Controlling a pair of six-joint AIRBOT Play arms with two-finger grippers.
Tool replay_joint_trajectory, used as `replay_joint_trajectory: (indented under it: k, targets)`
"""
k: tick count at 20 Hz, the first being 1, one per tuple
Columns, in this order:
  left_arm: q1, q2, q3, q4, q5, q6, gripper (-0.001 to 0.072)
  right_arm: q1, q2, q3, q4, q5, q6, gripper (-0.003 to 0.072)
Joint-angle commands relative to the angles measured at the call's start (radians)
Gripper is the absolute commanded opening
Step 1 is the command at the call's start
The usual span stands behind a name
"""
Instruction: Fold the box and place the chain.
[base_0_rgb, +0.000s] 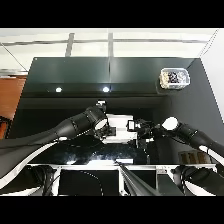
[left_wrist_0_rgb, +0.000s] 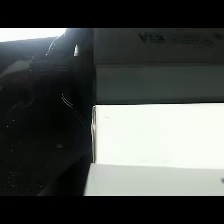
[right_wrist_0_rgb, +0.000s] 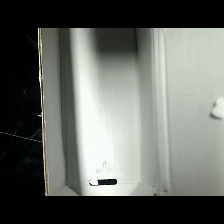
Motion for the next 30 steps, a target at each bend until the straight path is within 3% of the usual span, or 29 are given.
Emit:
replay_joint_trajectory:
  k: [1,3,4,5,10,12,16,23,25,27,30]
  targets:
    - [0.0,0.0,0.001,-0.003,0.007,0.003,0.0028,0.0,0.0,0.0,-0.001,0.0,-0.003,0.0429]
    - [0.0,0.0,0.001,-0.003,0.006,0.003,0.0028,0.0,0.0,0.0,-0.002,0.001,-0.003,0.0431]
    - [0.0,0.0,0.002,-0.004,0.006,0.004,0.0028,0.003,0.0,0.0,-0.002,0.004,-0.004,0.048]
    - [0.0,0.0,0.002,-0.003,-0.003,0.008,0.0028,0.011,0.0,0.001,-0.007,0.002,-0.005,0.0664]
    - [0.0,0.0,0.002,0.006,-0.03,0.007,0.0028,0.005,0.073,0.054,-0.109,0.074,0.175,0.0664]
    - [-0.01,0.0,0.001,0.022,-0.023,-0.002,0.0028,0.002,0.111,0.075,-0.203,0.129,0.195,0.0664]
    - [-0.013,0.0,0.001,0.031,-0.005,-0.002,0.0029,0.002,0.13,0.074,-0.331,0.125,0.195,0.0664]
    - [-0.013,0.0,0.001,0.031,0.003,-0.001,0.003,0.051,0.098,0.074,-0.283,0.124,0.195,0.0664]
    - [-0.013,0.0,0.001,0.03,0.003,-0.001,0.003,0.061,0.093,0.074,-0.255,0.124,0.195,0.0655]
    - [-0.013,0.0,0.001,0.03,0.003,-0.001,0.003,0.06,0.093,0.074,-0.252,0.124,0.195,0.041]
    - [-0.013,0.0,0.001,0.03,0.004,-0.001,0.003,0.06,0.093,0.074,-0.251,0.123,0.203,0.0409]
